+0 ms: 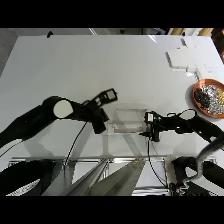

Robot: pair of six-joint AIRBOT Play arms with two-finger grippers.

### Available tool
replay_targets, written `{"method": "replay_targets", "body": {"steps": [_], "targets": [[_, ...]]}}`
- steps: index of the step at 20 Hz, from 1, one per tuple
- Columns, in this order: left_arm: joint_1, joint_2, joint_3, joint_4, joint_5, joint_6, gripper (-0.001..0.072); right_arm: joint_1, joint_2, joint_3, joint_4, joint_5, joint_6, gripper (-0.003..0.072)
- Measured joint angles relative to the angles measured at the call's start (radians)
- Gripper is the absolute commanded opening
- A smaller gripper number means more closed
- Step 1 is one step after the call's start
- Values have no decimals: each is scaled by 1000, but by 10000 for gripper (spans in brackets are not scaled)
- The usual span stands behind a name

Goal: Fold the box and place the chain.

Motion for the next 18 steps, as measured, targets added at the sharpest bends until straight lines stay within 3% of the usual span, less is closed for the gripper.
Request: {"method": "replay_targets", "body": {"steps": [3, 6, 11, 18], "targets": [[86, 35, -24, 118, -28, -294, 7, 0, 0, 0, 0, 0, 0, 396], [138, 29, -87, 127, -34, -481, 7, 0, 0, 0, -1, 0, 0, 396], [143, -68, -184, -39, 7, -588, 7, 0, 0, 0, -1, 0, -1, 396], [69, -179, -210, -294, 77, -545, 7, 0, 0, 0, -2, 0, -2, 396]]}}
